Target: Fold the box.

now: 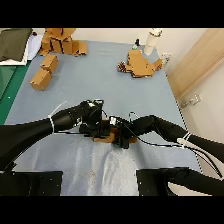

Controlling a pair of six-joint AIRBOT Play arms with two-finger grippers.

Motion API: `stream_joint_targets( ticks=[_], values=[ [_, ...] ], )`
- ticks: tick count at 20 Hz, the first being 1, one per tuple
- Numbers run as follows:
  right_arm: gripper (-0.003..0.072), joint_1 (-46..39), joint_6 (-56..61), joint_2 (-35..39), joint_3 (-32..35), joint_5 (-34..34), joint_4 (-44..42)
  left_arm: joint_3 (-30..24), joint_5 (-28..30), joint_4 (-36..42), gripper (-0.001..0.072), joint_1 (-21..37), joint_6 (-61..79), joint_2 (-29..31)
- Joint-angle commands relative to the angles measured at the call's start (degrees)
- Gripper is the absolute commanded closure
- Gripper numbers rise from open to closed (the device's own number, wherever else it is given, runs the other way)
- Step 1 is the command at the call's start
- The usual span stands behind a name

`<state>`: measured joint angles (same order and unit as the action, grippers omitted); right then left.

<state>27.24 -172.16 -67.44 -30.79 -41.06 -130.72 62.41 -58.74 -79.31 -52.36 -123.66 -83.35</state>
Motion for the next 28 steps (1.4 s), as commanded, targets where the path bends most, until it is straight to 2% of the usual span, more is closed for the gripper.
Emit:
stream_joint_targets(
  ticks=[1, 7, 11, 15, 18, 19, 20, 21, 22, 23, 26, 28],
  values=[
    [0.0187, 0.0, 0.0, 0.0, 0.0, 0.0, 0.0, 1.4, -3.9, -0.6, 0.0276, 0.5, 0.0, 0.3],
    [0.0187, 0.0, 0.0, 0.0, 0.0, 0.0, 0.0, 3.5, -5.4, -2.2, 0.0275, 2.6, 0.4, 2.8],
    [0.0187, 0.0, 0.0, 0.0, 0.0, 0.0, 0.0, 3.5, -11.3, -4.6, 0.0275, 5.8, 2.4, 8.2],
    [0.0187, 0.0, 0.0, 0.0, 0.0, 0.0, 0.0, 3.5, -12.3, -4.5, 0.0275, 7.9, 5.7, 14.6],
    [0.0187, 0.0, 0.0, 0.0, 0.0, 0.0, 0.0, 3.5, -15.7, -4.5, 0.0277, 9.6, 9.5, 18.3],
    [0.0187, 0.0, 0.0, 0.0, 0.0, 0.0, 0.0, 3.2, -17.2, -4.5, 0.0341, 10.4, 11.3, 19.0],
    [0.0187, 0.0, 0.0, 0.0, 0.0, 0.0, 0.0, 2.4, -18.7, -4.5, 0.0609, 11.6, 15.3, 19.5],
    [0.0187, 0.0, 0.0, 0.0, 0.0, 0.0, 0.0, 1.1, -20.0, -4.4, 0.0697, 12.8, 20.1, 19.5],
    [0.0187, 0.0, 0.0, 0.0, 0.0, 0.0, 0.0, -1.2, -20.4, -3.0, 0.0697, 14.5, 26.0, 19.5],
    [0.0187, 0.0, 0.0, 0.0, 0.0, 0.0, 0.0, -4.0, -20.2, 1.5, 0.0698, 16.7, 35.2, 19.5],
    [0.0187, 0.0, 0.0, 0.0, 0.0, 0.0, 0.0, -15.0, -20.1, 29.5, 0.0698, 27.9, 74.5, 19.0],
    [0.0187, 0.0, 0.0, 0.0, 0.0, 0.0, 0.0, -19.6, -18.0, 37.2, 0.0697, 34.5, 90.0, 17.2]
  ],
)
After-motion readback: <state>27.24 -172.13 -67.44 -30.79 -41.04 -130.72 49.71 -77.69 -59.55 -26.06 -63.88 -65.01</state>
